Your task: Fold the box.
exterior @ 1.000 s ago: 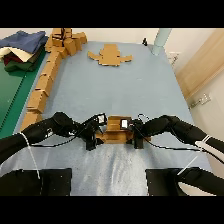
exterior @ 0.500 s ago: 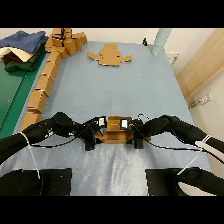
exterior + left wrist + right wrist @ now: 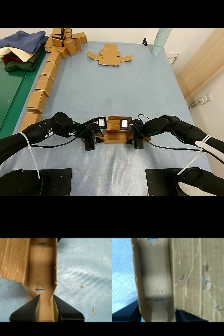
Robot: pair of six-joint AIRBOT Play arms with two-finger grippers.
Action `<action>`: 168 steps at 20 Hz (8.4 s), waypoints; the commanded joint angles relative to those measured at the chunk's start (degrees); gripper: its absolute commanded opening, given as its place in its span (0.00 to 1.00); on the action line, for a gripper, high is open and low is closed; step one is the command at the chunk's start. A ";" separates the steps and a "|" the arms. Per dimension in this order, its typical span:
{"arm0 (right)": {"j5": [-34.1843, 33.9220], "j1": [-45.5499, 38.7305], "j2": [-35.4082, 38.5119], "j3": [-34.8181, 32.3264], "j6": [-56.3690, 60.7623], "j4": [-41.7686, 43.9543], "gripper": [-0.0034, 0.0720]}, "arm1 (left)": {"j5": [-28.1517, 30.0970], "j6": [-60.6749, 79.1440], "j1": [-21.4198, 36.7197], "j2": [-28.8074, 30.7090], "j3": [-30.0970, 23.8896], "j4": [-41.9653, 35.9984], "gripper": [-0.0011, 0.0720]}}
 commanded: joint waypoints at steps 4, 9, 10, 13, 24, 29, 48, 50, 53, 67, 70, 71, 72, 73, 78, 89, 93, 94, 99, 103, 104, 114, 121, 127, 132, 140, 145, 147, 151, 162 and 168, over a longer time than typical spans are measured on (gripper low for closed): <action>0.00 -0.02 0.00 0.02 0.00 0.02 0.72 | 0.46 -0.74 1.18 0.02 -0.33 2.73 0.37; 0.00 -0.02 0.00 0.02 0.00 0.02 0.72 | 1.38 -1.90 1.62 0.79 -0.83 2.80 0.48; 0.00 -0.02 0.00 0.02 0.00 0.02 0.72 | 1.44 -1.90 1.05 0.85 -0.83 2.45 0.90; 0.02 -0.02 0.00 0.02 0.00 0.02 0.72 | 1.57 -1.03 -0.42 0.83 -0.74 1.29 0.73; 0.00 -0.02 0.00 0.02 0.00 0.02 0.72 | 6.08 4.17 -4.24 0.66 -0.48 -6.29 0.32; 0.00 -0.02 0.00 0.02 0.00 0.02 0.72 | 8.92 6.43 -5.38 0.66 -0.48 -10.32 0.32; 0.00 -0.02 0.00 0.02 0.00 0.02 0.72 | 7.69 -3.10 -5.27 1.07 -1.07 -3.13 0.16; 0.00 -0.02 0.00 0.02 0.02 0.02 0.72 | 7.91 -15.34 -4.42 5.03 -1.07 7.39 0.16; 0.00 -0.02 0.00 0.02 0.00 0.02 0.72 | 4.37 -45.03 -1.05 14.45 -1.07 26.34 0.03; 0.00 -0.02 0.00 0.02 0.00 0.02 0.72 | -8.79 -105.50 6.60 17.33 -5.35 27.63 0.03; 0.02 -0.02 0.00 0.02 0.00 0.02 0.72 | -3.41 -105.02 1.88 11.47 -5.35 24.13 0.03; 0.00 -0.02 0.00 0.02 0.00 0.02 0.72 | -2.08 -105.07 0.26 10.03 -5.35 24.13 0.03; 0.00 -0.02 0.00 0.02 0.00 0.02 0.72 | -0.48 -105.35 -1.11 8.76 -5.35 24.00 0.03; 0.02 -0.02 0.00 0.02 0.00 0.02 0.72 | 0.90 -105.63 -2.14 8.00 -5.35 23.76 0.03; 0.00 -0.02 0.00 0.02 0.00 0.02 0.72 | 4.11 -105.20 -3.56 8.41 -3.52 21.46 0.03; 0.00 -0.02 0.00 0.02 0.00 0.02 0.72 | 4.44 -92.70 -5.38 11.91 -2.51 7.30 0.55; 0.00 -0.02 0.00 0.02 0.00 0.02 0.72 | 5.35 -93.00 -5.35 11.91 -2.51 7.28 0.42; 0.00 -0.02 0.00 0.02 0.00 0.02 0.72 | 5.51 -93.00 -5.35 11.91 -2.51 7.26 0.42; 0.02 -0.02 0.00 0.02 0.00 0.02 0.72 | 5.38 -93.18 -5.35 11.91 -2.51 6.45 0.42; 0.00 -0.02 0.00 0.02 0.00 0.02 0.72 | 5.03 -93.18 -5.25 11.89 -2.51 6.45 0.51; 0.00 -0.02 0.00 0.02 0.00 0.02 0.72 | 5.18 -93.18 -5.33 11.82 -2.51 6.12 0.73; 0.00 -0.02 0.00 0.02 0.00 0.02 0.72 | 9.35 -94.95 -5.35 11.26 -2.36 5.16 0.77; 0.00 -0.02 0.00 0.02 0.00 0.02 0.72 | 8.76 -121.33 -13.51 4.66 6.34 27.85 0.77; 0.02 -0.02 0.00 0.02 0.00 0.02 0.72 | -0.57 -143.29 -17.86 2.16 12.35 48.26 0.77; 0.00 -0.02 0.00 0.02 0.00 0.02 0.72 | -2.27 -147.82 -20.87 -0.68 15.23 52.28 0.76; 0.00 -0.02 0.00 0.02 0.00 0.02 0.72 | -11.47 -153.06 -23.34 -3.37 22.73 57.61 0.76; 0.00 -0.02 0.00 0.02 0.00 0.02 0.72 | -13.14 -153.06 -23.34 -3.45 24.74 57.59 0.76; 0.00 -0.02 0.00 0.02 0.00 0.02 0.72 | -13.07 -153.06 -23.34 -3.50 24.76 57.57 0.76; 0.00 -0.02 0.00 0.02 0.00 0.02 0.72 | -13.00 -153.06 -24.74 -4.11 24.76 57.51 0.76; 0.02 -0.02 0.00 0.02 0.00 0.02 0.72 | -12.98 -153.68 -26.01 -11.98 27.76 57.42 0.76; 0.02 -0.02 0.00 0.02 0.00 0.02 0.72 | -18.36 -156.67 -26.05 -14.67 30.08 61.86 0.75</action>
